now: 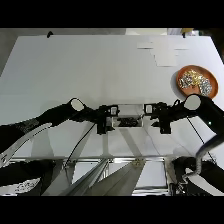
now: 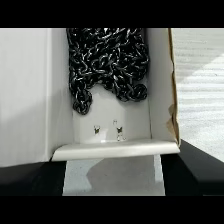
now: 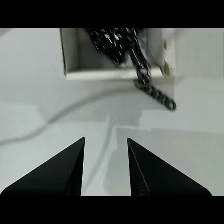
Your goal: Fold the box and place the chain.
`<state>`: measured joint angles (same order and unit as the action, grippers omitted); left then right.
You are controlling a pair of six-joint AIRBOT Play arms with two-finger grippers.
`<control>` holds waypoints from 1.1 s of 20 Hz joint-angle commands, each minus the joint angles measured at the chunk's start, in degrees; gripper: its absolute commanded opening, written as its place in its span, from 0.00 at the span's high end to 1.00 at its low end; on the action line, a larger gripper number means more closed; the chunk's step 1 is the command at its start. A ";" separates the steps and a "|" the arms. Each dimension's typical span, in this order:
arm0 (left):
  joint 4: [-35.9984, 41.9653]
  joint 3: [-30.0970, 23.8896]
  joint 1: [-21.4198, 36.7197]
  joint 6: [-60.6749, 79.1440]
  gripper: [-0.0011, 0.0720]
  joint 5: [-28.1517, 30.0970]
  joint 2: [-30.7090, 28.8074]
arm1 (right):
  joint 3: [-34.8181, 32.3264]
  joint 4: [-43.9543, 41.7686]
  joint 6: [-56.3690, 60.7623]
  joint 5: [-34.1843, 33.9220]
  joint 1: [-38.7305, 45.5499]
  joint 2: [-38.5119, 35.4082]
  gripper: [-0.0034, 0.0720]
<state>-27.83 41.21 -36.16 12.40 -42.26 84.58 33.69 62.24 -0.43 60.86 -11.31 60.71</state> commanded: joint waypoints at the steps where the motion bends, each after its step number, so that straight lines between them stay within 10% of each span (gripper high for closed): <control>1: -0.02 -0.02 0.00 0.02 0.70 0.02 -0.04 | -0.61 -6.86 -8.15 -3.06 -0.42 1.60 0.57; 15: -0.02 -0.02 0.00 0.02 0.70 0.02 -0.04 | -0.61 -13.14 -9.11 -7.43 -0.42 2.05 0.76; 17: -0.02 -0.02 0.00 0.02 0.70 0.02 -0.04 | -0.61 -12.33 -9.09 -6.36 -0.42 2.05 0.93; 22: -0.02 -0.02 0.00 0.02 0.70 0.02 -0.04 | -0.61 -3.06 -0.48 -5.44 -0.42 1.68 0.93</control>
<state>-27.83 41.21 -36.16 12.43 -42.26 84.58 33.10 53.34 -6.44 54.92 -11.70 62.65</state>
